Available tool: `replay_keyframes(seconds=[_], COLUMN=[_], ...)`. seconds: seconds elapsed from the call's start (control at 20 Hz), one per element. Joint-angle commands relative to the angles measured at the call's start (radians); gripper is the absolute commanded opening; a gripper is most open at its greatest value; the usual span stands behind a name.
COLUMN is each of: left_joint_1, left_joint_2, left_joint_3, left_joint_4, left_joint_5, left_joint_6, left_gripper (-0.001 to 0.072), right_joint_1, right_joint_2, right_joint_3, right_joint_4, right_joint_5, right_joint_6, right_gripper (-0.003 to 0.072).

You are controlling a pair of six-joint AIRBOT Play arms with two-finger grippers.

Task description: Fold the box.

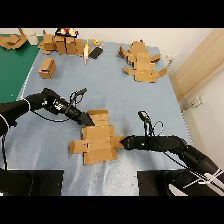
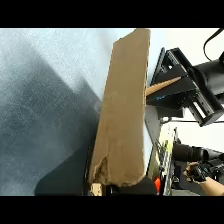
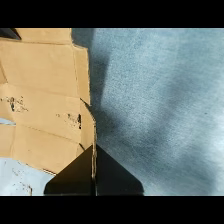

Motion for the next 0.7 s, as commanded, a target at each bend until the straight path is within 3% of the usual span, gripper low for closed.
replay_keyframes(seconds=[0.0,0.05,0.45,0.5,0.55,0.65], left_joint_1=[0.001,0.001,0.001,0.001,0.001,0.001], left_joint_2=[0.0,0.0,0.0,0.0,0.0,0.0], left_joint_3=[0.0,0.0,0.0,0.0,0.0,0.0], left_joint_4=[0.0,0.0,-0.005,-0.005,-0.006,-0.005], left_joint_5=[0.002,0.003,0.021,0.02,0.019,0.012], left_joint_6=[0.0,0.0,0.006,0.019,0.024,0.03], left_gripper=[0.037,0.0411,0.0385,0.0169,0.0032,0.0012], right_joint_1=[0.0,0.0,0.0,0.0,0.0,-0.001], right_joint_2=[0.0,0.0,0.0,0.0,0.0,0.0], right_joint_3=[0.0,0.0,0.0,0.0,0.0,0.0], right_joint_4=[-0.006,-0.007,-0.01,-0.01,-0.011,-0.017], right_joint_5=[0.0,0.0,0.0,0.0,0.0,0.0], right_joint_6=[0.0,0.0,0.0,0.0,0.0,0.0], right_gripper=[-0.0003,-0.0003,-0.0003,-0.0003,-0.0003,-0.0002])
